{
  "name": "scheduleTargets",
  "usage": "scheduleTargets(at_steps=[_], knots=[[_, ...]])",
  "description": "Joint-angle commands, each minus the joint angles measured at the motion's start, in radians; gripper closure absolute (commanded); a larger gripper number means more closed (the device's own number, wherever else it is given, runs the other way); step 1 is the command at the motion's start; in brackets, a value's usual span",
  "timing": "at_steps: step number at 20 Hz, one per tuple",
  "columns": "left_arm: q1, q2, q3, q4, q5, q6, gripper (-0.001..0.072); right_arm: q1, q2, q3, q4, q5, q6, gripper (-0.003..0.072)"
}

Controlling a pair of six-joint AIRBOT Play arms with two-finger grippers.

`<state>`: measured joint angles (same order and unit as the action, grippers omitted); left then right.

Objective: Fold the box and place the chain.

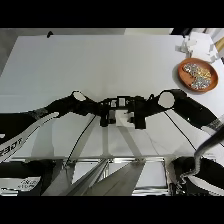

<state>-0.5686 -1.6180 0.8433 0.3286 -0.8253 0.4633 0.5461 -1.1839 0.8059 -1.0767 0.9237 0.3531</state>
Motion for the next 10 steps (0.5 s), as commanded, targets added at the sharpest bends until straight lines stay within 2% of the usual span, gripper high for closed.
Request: scheduleTargets(at_steps=[1,4,10], knots=[[0.000,0.000,0.001,0.000,-0.002,0.000,0.0638,0.023,0.000,0.000,-0.027,-0.022,0.014,0.0348],[0.000,0.000,0.001,0.000,-0.002,0.000,0.0638,0.035,0.000,0.000,-0.045,-0.015,0.014,0.0390],[0.000,0.000,0.001,0.000,-0.001,0.000,0.0638,0.041,0.012,0.000,-0.062,0.023,0.036,0.0394]])
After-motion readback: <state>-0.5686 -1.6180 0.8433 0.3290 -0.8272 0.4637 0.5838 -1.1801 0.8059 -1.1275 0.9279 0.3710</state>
